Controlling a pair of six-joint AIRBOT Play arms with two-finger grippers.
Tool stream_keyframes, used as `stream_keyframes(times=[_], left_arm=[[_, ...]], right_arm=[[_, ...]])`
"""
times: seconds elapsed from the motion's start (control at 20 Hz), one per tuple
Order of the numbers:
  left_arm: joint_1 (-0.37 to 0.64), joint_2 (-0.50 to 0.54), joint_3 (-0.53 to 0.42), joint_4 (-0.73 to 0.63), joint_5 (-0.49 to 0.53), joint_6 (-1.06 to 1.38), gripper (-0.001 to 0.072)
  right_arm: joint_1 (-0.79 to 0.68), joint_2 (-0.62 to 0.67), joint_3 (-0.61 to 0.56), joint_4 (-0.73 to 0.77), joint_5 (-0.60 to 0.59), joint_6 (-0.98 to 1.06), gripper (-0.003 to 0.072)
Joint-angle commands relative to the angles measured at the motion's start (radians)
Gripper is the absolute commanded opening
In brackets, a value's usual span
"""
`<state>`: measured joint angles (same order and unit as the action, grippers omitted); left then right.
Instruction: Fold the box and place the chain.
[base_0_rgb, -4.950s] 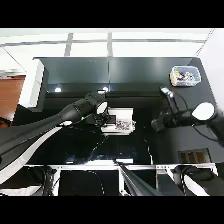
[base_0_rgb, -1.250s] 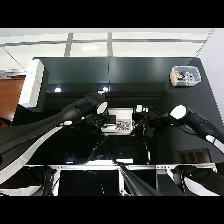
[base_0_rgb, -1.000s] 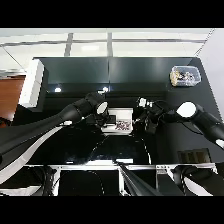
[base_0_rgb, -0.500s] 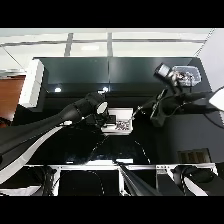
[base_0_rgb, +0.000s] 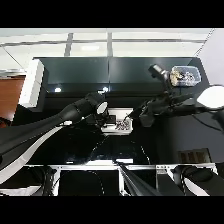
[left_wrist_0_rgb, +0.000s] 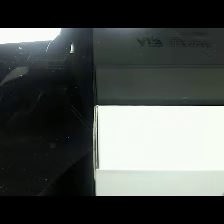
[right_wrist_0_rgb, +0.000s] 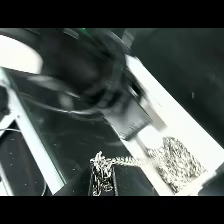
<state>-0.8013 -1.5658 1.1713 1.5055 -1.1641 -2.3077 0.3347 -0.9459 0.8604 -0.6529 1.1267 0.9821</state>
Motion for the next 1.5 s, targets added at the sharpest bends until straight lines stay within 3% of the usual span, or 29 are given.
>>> stream_keyframes(times=[0.0,0.15,0.2,0.25,0.3,0.45,0.65,0.85,1.2,1.25,1.3,1.35,1.45], left_arm=[[0.000,0.000,0.000,0.000,-0.001,0.000,0.0032],[0.001,0.000,0.000,0.001,-0.009,0.000,0.0031],[0.001,0.000,0.000,0.004,-0.008,0.000,0.0031],[0.001,0.000,0.000,0.003,-0.008,0.000,0.0032],[0.000,0.000,0.000,0.000,-0.008,0.000,0.0031],[0.001,0.000,0.000,0.001,-0.010,0.000,0.0031],[0.000,-0.001,0.000,0.000,0.046,0.000,0.0032],[0.001,-0.003,0.000,0.001,0.006,0.000,0.0031],[0.005,-0.005,0.001,0.004,0.008,-0.032,0.0033],[0.001,-0.002,0.001,0.004,0.007,-0.069,0.0084],[-0.009,0.008,0.002,0.012,0.020,-0.089,0.0332],[-0.021,0.025,0.008,0.039,0.036,-0.106,0.0528],[-0.041,0.082,0.028,0.133,0.035,-0.102,0.0541]], right_arm=[[0.014,-0.088,-0.108,0.006,-0.137,0.019,0.0015],[0.032,-0.159,-0.136,0.016,-0.196,0.021,0.0019],[0.036,-0.174,-0.136,0.016,-0.197,0.021,0.0078],[0.035,-0.178,-0.136,0.014,-0.196,0.021,0.0256],[0.032,-0.177,-0.135,-0.002,-0.196,0.030,0.0380],[-0.042,-0.161,-0.135,-0.095,-0.106,0.063,0.0375],[-0.250,-0.092,-0.135,-0.241,0.066,0.065,0.0375],[-0.393,-0.048,-0.135,-0.253,0.055,0.057,0.0375],[-0.406,-0.048,-0.135,-0.245,0.063,0.057,0.0375],[-0.406,-0.048,-0.135,-0.241,0.060,0.057,0.0375],[-0.406,-0.048,-0.135,-0.237,0.058,0.057,0.0375],[-0.406,-0.048,-0.135,-0.233,0.059,0.057,0.0375],[-0.406,-0.048,-0.135,-0.232,0.060,0.058,0.0375]])
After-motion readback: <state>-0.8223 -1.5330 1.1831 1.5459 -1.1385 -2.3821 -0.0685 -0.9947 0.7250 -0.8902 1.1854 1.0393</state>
